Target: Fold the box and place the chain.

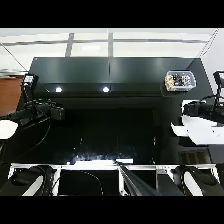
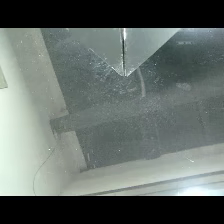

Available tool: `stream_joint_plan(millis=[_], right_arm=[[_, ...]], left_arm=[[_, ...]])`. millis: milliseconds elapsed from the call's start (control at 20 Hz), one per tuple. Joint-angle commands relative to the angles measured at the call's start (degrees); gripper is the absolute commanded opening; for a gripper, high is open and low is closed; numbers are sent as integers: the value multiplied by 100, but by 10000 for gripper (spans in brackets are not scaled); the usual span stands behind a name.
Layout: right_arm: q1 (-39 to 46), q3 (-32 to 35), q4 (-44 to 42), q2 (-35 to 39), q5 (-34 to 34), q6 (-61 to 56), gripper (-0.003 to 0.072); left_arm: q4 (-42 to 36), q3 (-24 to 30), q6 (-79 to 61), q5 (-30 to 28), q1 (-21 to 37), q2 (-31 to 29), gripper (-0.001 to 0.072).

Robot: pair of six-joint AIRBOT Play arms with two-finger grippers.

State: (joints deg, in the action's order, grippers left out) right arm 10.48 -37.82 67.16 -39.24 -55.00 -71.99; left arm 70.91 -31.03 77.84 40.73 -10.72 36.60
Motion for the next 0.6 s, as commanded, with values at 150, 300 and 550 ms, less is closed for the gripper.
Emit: stream_joint_plan(millis=[150,300,550], right_arm=[[-2,2,0,7,-2,-2,16],[-2,2,0,7,-2,-2,16],[-2,2,-225,7,4,-4,15]], left_arm=[[0,2,0,-2,-2,-4,28],[0,2,0,-2,-2,-4,28],[0,2,0,-2,-2,-4,28]])
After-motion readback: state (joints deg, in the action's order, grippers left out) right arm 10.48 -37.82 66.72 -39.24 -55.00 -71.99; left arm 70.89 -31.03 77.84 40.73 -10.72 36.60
